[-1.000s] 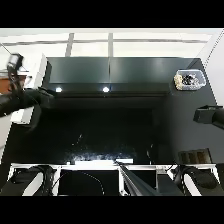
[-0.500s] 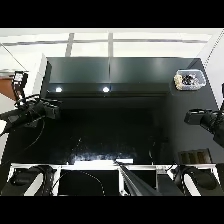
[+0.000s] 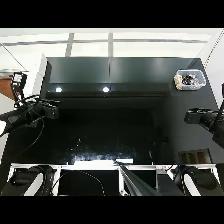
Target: Fold the box and place the chain.
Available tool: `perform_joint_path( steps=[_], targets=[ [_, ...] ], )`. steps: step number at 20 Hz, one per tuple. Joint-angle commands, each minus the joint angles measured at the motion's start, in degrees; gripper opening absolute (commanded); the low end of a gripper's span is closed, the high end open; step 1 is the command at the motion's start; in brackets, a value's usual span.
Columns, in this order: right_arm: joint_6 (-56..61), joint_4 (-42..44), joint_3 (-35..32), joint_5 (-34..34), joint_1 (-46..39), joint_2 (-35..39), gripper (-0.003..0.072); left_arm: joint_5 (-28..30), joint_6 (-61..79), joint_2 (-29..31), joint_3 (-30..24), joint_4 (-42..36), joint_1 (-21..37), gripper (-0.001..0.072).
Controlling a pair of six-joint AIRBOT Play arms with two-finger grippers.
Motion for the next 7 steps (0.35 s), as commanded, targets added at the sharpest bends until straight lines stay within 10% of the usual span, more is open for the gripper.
perform_joint_path(
  steps=[1, 7],
  targets=[
    [0.0, 0.0, 0.0, 0.1, 0.0, 0.1, 0.0025, 0.1, 0.0, 0.0, 0.0, 0.0, 0.1, 0.0031],
    [0.0, 0.0, 0.0, 0.1, 0.0, 0.1, 0.0025, 0.1, 0.0, 0.0, 0.0, 0.0, 0.1, 0.0031]
  ],
)
